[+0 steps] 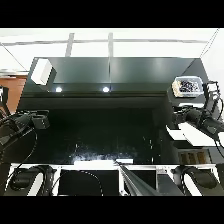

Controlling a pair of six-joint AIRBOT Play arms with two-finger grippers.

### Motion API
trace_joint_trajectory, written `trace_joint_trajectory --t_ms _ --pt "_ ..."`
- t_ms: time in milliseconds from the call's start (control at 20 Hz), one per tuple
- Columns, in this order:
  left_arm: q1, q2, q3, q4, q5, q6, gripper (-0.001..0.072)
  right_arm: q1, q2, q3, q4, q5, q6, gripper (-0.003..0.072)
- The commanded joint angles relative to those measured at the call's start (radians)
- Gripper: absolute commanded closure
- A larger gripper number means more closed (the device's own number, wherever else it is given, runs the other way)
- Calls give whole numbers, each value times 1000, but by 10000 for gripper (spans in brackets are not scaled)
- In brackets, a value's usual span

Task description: Fold the box and place the chain.

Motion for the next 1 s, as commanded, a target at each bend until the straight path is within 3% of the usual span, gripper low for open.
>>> trace_joint_trajectory --t_ms 0,250,400,600,700,800,950 --pt "0 0 0 0 0 0 681 0 0 0 0 0 0 680" --pt "0 0 0 0 1 0 681 0 0 0 9 -5 0 680" --pt "0 0 0 -4 1 0 681 0 0 0 36 -179 -3 681" --pt "0 0 0 -4 21 0 681 0 -5 -1 42 -302 -4 680" --pt "0 -1 0 -4 63 0 681 -17 -37 -3 -77 -439 6 673" --pt "0 -1 0 -3 97 0 681 -161 -126 33 -79 -523 117 673" --pt "0 -5 0 -4 142 0 681 -470 -330 203 -79 -362 285 672"
